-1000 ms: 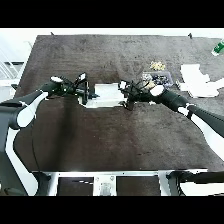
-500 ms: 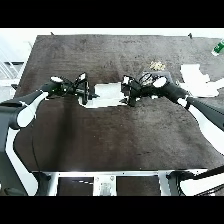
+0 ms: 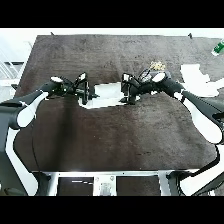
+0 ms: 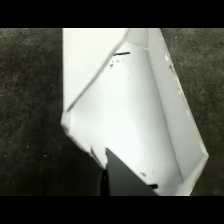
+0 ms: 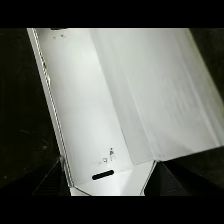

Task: Fold the box and place the chain.

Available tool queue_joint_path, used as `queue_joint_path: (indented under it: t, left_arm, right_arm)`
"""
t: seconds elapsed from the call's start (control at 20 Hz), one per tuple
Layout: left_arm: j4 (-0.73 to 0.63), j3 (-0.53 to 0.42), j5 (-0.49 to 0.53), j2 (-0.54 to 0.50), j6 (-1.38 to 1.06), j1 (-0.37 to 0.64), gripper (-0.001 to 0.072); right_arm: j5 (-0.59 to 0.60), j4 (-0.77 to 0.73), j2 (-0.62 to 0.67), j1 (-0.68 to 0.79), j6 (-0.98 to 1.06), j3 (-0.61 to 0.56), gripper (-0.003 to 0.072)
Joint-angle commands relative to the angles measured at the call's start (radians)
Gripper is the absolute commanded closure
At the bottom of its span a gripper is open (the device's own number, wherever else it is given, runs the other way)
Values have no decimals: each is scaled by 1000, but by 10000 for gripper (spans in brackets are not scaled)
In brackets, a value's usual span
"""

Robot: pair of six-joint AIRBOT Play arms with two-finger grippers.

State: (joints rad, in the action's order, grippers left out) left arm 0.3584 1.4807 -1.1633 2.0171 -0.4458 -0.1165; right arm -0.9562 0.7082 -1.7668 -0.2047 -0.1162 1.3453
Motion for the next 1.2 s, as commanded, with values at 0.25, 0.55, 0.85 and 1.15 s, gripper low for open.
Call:
queue_joint_path:
  t: [0.25,0.55,0.85,1.15]
  left_arm:
    - [0,0,0,0,1,0,689]
    - [0,0,0,0,1,0,689]
    - [0,0,0,0,1,0,689]
    - [0,0,0,0,1,0,689]
  right_arm:
    - [-98,-14,-61,2,-10,15,1]
    - [-113,-123,-95,23,-77,20,1]
    - [-182,-185,-127,60,-117,25,2]
    - [-179,-185,-169,54,-159,60,2]
